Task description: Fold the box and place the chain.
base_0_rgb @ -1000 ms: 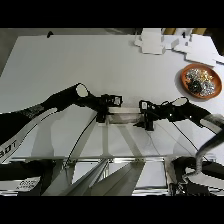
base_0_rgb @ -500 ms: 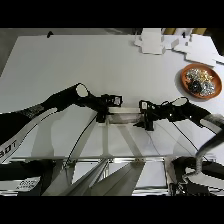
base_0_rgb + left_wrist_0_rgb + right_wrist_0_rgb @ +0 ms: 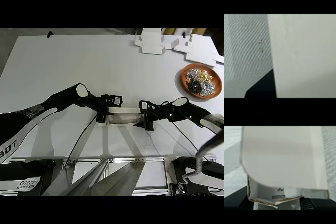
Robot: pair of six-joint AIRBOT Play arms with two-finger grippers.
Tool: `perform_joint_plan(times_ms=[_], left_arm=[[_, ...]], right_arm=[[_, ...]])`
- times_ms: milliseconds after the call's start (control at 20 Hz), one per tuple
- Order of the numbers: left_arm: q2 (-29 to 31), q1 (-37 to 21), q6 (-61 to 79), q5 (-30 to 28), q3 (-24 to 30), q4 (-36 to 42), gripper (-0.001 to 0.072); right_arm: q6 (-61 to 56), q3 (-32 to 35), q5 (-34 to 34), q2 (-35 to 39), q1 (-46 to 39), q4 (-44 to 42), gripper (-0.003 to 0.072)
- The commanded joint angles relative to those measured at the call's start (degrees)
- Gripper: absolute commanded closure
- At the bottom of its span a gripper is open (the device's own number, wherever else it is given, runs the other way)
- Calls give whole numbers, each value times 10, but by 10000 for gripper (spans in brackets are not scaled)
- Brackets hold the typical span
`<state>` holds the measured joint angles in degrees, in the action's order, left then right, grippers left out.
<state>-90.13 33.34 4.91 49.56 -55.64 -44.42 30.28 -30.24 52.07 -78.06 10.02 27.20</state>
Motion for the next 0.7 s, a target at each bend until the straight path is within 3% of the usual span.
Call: perform_joint_plan(times_ms=[0,650], left_arm=[[0,0,0,0,0,0,699],[0,0,0,9,0,0,699]], right_arm=[[0,0,0,0,0,0,274],[0,0,0,0,0,0,274]])
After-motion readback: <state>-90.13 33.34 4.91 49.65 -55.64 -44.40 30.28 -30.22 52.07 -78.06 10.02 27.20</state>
